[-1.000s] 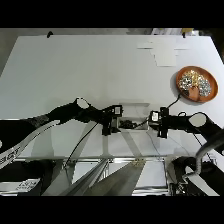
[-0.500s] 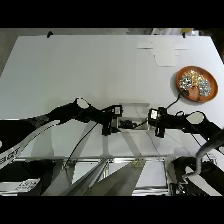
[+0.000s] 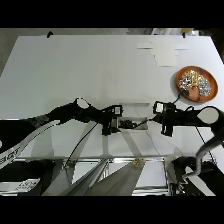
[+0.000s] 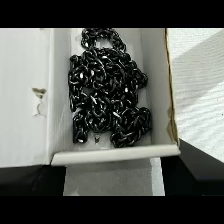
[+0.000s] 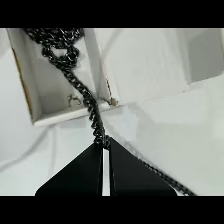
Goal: Fold the box and place the chain.
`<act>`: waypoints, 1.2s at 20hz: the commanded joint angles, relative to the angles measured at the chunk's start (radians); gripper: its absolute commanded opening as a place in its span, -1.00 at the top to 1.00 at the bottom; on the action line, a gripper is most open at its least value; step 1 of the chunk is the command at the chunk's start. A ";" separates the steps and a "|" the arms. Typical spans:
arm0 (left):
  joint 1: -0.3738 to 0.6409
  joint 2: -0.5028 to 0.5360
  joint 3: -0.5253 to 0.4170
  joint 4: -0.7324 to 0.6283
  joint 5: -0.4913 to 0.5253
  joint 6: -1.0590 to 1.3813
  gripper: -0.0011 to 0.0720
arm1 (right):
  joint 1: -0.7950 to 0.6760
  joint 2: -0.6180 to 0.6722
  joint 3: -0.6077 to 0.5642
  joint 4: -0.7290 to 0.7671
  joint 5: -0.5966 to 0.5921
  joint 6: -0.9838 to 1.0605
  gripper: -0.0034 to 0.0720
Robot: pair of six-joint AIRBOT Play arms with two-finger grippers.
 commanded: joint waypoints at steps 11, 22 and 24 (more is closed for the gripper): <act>0.001 0.000 0.000 0.000 0.000 0.000 0.40 | 0.191 0.007 0.267 0.443 0.122 0.229 0.87; 0.001 0.000 0.000 0.000 0.000 0.000 0.40 | 0.302 -0.225 0.261 0.200 0.101 0.338 0.87; 0.001 0.000 0.000 0.000 0.000 0.000 0.40 | 0.302 -0.264 0.261 0.199 0.099 0.337 0.87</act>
